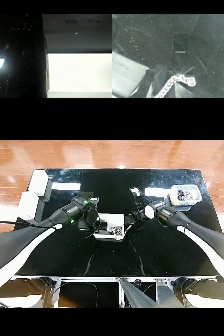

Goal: Fold the box and place the chain.

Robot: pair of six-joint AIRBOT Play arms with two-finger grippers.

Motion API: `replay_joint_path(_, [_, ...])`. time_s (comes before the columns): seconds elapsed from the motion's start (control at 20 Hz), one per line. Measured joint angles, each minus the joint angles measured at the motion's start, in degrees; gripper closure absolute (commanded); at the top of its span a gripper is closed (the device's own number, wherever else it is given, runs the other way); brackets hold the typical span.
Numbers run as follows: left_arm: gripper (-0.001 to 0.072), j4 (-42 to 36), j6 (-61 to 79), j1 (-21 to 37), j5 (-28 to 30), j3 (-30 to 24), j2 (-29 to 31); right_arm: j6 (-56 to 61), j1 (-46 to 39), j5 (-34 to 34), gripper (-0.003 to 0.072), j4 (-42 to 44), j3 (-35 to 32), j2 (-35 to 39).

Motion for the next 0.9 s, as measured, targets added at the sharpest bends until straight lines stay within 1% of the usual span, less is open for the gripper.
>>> replay_joint_path(0.05, [0.0685,0.00,0.00,0.00,0.00,0.00,0.00,-0.13,0.04,0.09,0.0341,-0.31,0.00,0.00])
replay_joint_path(0.1, [0.0685,-0.02,0.00,0.00,-0.02,0.00,0.00,-0.15,0.07,0.15,0.0359,-0.48,0.00,0.00])
replay_joint_path(0.15, [0.0685,0.00,0.00,0.00,-0.04,0.00,0.00,-0.24,0.11,0.22,0.0442,-1.05,0.00,0.00])
replay_joint_path(0.9, [0.0685,-0.02,0.00,0.00,-0.83,0.00,0.00,-2.64,1.22,0.50,0.0441,-4.42,0.00,0.00])
